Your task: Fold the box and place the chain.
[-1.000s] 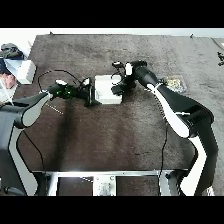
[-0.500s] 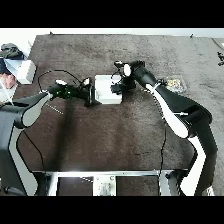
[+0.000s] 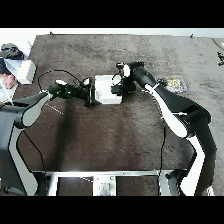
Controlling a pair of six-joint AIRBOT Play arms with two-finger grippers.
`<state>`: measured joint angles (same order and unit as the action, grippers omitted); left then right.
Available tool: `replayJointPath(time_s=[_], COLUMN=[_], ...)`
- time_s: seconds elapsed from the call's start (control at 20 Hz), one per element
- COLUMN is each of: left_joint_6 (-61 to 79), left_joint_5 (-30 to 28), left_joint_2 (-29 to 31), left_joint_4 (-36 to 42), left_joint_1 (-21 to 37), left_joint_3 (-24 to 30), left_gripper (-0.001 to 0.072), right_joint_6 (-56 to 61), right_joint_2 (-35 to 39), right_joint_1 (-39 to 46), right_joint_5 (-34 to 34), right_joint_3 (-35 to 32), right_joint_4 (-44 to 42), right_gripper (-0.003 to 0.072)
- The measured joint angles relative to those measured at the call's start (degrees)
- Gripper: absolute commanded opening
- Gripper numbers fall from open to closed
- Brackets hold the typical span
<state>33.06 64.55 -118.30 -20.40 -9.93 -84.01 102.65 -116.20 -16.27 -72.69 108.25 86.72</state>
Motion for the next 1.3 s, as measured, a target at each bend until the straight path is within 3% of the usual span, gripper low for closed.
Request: replayJointPath(time_s=[0.5, 0.55, 0.9, 1.0, 1.15, 1.25, 1.3], left_joint_6=[0.0, 0.0, 0.0, 0.0, 0.0, -0.1, -0.2], left_joint_5=[0.0, 0.0, 0.0, 0.0, 0.0, -0.1, -0.3], left_joint_2=[0.0, 0.0, 0.0, 0.0, 0.0, 0.0, 0.0], left_joint_4=[0.0, 0.0, 0.0, 0.0, 0.0, 0.0, 0.3], left_joint_1=[0.0, 0.0, 0.0, 0.0, 0.0, 0.0, 0.0], left_joint_3=[0.0, 0.0, 0.0, 0.0, 0.0, 0.0, 0.0], left_gripper=[0.0474, 0.0474, 0.0474, 0.0473, 0.0473, 0.0474, 0.0474], right_joint_6=[1.7, 1.8, 2.1, 2.2, 2.9, 3.8, 4.1], right_joint_2=[-1.0, -1.0, -1.0, -1.0, -1.0, -1.0, -1.0], right_joint_1=[-1.0, -1.0, -1.0, -1.0, -1.0, -1.0, -1.0], right_joint_5=[0.7, 0.6, -0.4, -0.4, -0.6, -0.6, -0.3], right_joint_3=[1.0, 1.1, 1.2, 1.2, 1.2, 1.2, 1.2], right_joint_4=[1.2, 1.4, 3.1, 3.2, 3.7, 4.0, 4.3], right_gripper=[0.0317, 0.0241, 0.0225, 0.0164, 0.0163, 0.0066, 0.0066])
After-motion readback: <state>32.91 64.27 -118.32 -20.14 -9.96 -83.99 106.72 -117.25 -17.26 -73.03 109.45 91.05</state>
